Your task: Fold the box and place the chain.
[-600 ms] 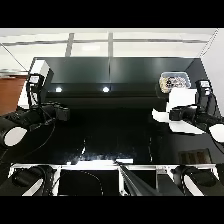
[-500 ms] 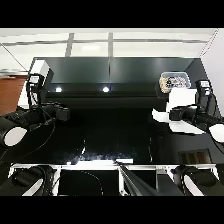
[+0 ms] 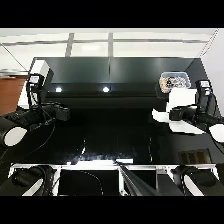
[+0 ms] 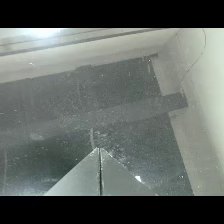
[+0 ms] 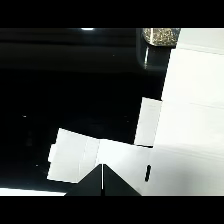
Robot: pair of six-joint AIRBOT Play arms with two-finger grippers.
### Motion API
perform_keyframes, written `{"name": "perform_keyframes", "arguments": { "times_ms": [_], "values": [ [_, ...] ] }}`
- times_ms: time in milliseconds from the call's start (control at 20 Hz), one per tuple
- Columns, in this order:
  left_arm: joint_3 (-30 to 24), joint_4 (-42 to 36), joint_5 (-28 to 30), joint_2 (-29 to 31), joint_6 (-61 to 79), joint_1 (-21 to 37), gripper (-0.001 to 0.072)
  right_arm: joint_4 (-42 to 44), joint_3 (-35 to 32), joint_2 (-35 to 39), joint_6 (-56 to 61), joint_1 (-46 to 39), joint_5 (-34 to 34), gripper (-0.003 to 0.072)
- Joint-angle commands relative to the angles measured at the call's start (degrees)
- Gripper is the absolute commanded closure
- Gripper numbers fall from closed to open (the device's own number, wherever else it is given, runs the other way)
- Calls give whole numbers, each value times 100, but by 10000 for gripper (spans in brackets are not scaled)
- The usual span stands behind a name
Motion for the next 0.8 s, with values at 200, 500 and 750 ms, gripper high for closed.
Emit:
{"name": "perform_keyframes", "arguments": {
  "times_ms": [200,500,750],
  "values": [
    [-46,-142,1596,-195,0,-11,678,562,-4,4,7,9,-671,631],
    [-33,-391,2011,-680,-26,-20,-2,-1849,551,-629,1165,-1130,-509,-32],
    [-20,-459,1097,-667,-24,-46,-2,-2111,1521,-1805,1478,-4843,251,-31]
  ]
}}
